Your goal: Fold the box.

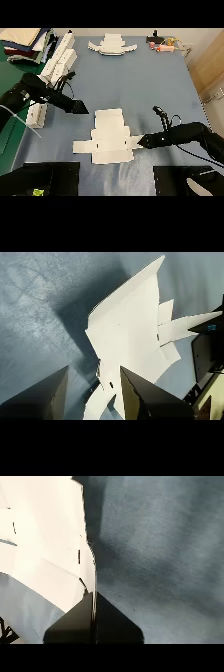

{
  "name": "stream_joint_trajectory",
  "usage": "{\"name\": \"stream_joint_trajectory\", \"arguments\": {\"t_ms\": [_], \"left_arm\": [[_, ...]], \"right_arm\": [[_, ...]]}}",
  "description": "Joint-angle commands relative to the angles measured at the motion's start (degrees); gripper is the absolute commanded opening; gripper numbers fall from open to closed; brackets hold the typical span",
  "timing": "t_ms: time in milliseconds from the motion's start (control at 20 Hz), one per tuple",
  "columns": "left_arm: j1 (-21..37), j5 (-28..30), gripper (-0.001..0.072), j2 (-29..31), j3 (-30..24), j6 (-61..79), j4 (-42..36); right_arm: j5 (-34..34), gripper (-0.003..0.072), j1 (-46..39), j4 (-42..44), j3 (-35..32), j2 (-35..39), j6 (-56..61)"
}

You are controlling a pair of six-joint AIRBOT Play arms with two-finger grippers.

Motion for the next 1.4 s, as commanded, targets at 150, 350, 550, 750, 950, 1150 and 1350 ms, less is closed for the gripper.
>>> {"name": "stream_joint_trajectory", "arguments": {"t_ms": [150,350,550,750,950,1150,1350], "left_arm": [[-0.11,-3.15,0.0496,-14.19,0.0,9.64,-8.61],[-2.73,-3.06,0.0496,-19.85,1.2,14.47,-11.67],[-7.37,-3.8,0.0488,-24.17,4.87,15.3,-11.67],[-9.25,-7.87,0.0358,-24.41,7.15,18.34,-11.65],[-9.25,-10.99,0.0294,-24.41,7.34,19.82,-11.21],[-9.27,-11.87,0.0018,-24.41,7.34,22.58,-11.26],[-9.25,-12.11,0.0014,-24.41,7.37,23.65,-11.76]], "right_arm": [[1.16,0.0,0.33,-1.29,-1.2,1.2,0.76],[1.36,0.0,0.33,-1.42,-1.2,1.18,0.74],[1.38,0.0,0.33,-1.44,-1.2,1.18,0.76],[1.38,0.0,0.33,-1.44,-1.2,0.81,0.76],[1.38,0.0,0.33,-1.44,-1.2,0.28,0.74],[1.4,0.0,0.33,-1.44,-1.2,0.24,0.72],[1.64,0.0123,0.33,-2.8,-1.05,0.26,0.68]]}}
